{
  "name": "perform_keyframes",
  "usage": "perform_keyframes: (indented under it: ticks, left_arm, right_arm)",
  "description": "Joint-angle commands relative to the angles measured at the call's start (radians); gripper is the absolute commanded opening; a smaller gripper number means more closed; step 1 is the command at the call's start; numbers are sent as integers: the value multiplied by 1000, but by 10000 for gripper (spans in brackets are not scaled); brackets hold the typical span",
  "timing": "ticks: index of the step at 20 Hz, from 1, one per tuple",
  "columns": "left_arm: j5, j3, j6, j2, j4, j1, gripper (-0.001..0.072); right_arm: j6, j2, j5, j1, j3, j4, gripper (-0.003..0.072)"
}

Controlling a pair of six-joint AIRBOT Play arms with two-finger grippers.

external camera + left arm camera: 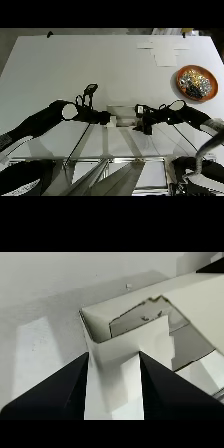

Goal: Fold the box and place the chain.

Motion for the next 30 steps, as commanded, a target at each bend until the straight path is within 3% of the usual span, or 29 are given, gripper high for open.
perform_keyframes:
  ticks: [1,6,14,24,27,30]
  left_arm:
    - [-11,34,-58,-22,42,-22,350]
    - [-51,80,-80,-67,66,-47,350]
    - [-96,118,-222,-71,153,-47,350]
    - [-202,170,-232,-84,177,-65,350]
    - [-218,170,-234,-86,178,-70,414]
    - [-222,170,-237,-105,177,-79,415]
  right_arm:
    - [0,0,0,0,0,0,436]
    - [0,0,0,0,0,0,436]
    - [0,0,0,0,0,0,436]
    - [0,0,0,0,0,0,436]
    - [0,0,0,0,0,0,436]
    - [0,0,0,0,0,0,436]
